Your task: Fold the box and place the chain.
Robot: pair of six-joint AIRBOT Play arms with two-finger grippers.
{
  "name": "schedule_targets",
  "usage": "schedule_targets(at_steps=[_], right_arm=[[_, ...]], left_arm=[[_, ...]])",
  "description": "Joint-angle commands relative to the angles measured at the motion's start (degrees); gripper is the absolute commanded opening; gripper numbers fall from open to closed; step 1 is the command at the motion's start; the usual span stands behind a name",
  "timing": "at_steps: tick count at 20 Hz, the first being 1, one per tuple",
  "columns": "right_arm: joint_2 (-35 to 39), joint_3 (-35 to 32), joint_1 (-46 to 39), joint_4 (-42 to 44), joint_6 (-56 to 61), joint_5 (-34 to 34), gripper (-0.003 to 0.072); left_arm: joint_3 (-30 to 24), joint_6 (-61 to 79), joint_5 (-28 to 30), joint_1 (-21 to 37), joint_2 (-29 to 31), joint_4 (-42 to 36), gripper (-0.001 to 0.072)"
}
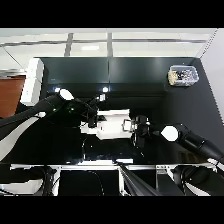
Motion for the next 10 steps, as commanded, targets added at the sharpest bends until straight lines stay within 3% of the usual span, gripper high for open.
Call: schedule_targets(at_steps=[1, 5, 10], right_arm=[[-0.17, 3.52, -0.24, -1.53, -0.20, 0.24, 0.0711], [-0.17, 3.72, -4.04, -1.18, -2.21, 0.83, 0.0711], [-0.22, 3.74, -9.86, 6.73, -12.33, 6.03, 0.0711]], left_arm=[[-0.02, -0.02, -0.22, -0.02, -0.04, 0.02, 0.0027], [-0.02, 0.00, -0.22, -0.02, -0.04, 0.04, 0.0027], [-0.02, -0.02, -0.28, -0.33, -0.02, 0.11, 0.0025]])
